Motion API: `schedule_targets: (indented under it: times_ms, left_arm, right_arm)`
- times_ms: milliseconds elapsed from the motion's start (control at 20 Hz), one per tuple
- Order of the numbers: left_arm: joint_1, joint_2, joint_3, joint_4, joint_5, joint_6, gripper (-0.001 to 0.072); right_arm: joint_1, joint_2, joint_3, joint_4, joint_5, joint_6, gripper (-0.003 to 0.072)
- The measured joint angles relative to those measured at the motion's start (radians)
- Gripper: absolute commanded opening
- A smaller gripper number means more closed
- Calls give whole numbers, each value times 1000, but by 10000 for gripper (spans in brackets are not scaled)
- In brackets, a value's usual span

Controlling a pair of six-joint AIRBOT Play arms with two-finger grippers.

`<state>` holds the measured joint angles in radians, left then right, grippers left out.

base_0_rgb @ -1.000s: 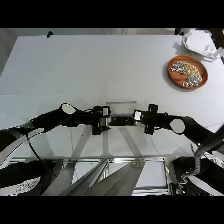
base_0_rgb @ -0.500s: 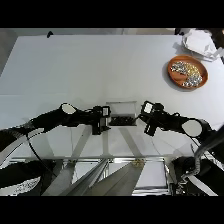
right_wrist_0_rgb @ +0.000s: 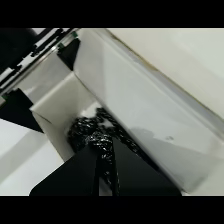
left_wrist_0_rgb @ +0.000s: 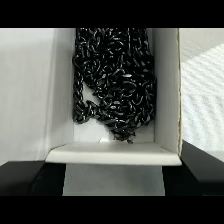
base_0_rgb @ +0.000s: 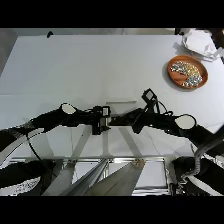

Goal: Fold the box and place the chain.

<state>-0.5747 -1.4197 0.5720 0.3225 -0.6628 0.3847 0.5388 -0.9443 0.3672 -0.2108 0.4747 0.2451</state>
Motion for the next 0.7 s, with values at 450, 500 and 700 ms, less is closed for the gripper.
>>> schedule_targets:
  times_ms: [450,500,700]
  left_arm:
    - [0,0,0,0,0,0,271]
    - [0,0,0,0,0,0,271]
    - [0,0,0,0,0,0,271]
  right_arm:
    - [117,-147,72,224,-133,-88,272]
    - [119,-151,75,228,-134,-88,313]
    - [122,-130,80,206,-109,-77,218]
